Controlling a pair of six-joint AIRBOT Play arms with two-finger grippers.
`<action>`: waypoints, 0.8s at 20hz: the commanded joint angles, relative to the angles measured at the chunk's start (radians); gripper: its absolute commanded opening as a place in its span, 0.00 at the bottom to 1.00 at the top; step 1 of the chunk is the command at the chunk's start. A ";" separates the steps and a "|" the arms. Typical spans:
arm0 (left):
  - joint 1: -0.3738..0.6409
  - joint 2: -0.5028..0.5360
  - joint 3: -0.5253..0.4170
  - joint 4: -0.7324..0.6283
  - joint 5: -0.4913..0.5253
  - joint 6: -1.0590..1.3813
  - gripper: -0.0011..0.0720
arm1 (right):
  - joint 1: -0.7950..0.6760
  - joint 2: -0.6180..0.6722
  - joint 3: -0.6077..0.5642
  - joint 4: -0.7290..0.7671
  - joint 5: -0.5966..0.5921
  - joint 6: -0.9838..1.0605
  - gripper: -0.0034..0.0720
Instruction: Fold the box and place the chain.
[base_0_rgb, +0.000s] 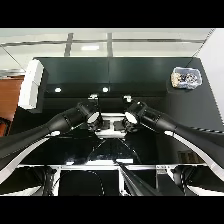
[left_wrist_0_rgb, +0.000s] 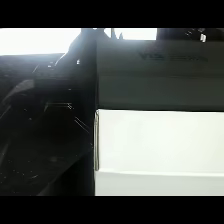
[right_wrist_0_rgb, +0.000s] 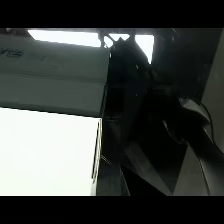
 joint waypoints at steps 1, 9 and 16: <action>0.000 0.001 0.001 -0.006 0.001 -0.002 0.06 | 0.000 0.000 0.001 0.002 -0.001 0.005 0.39; 0.000 0.001 0.001 -0.006 0.001 -0.002 0.06 | 0.000 -0.001 0.000 -0.018 -0.008 0.021 0.47; 0.000 0.001 0.001 -0.006 -0.002 -0.002 0.06 | 0.000 -0.018 0.000 -0.007 -0.007 0.027 0.06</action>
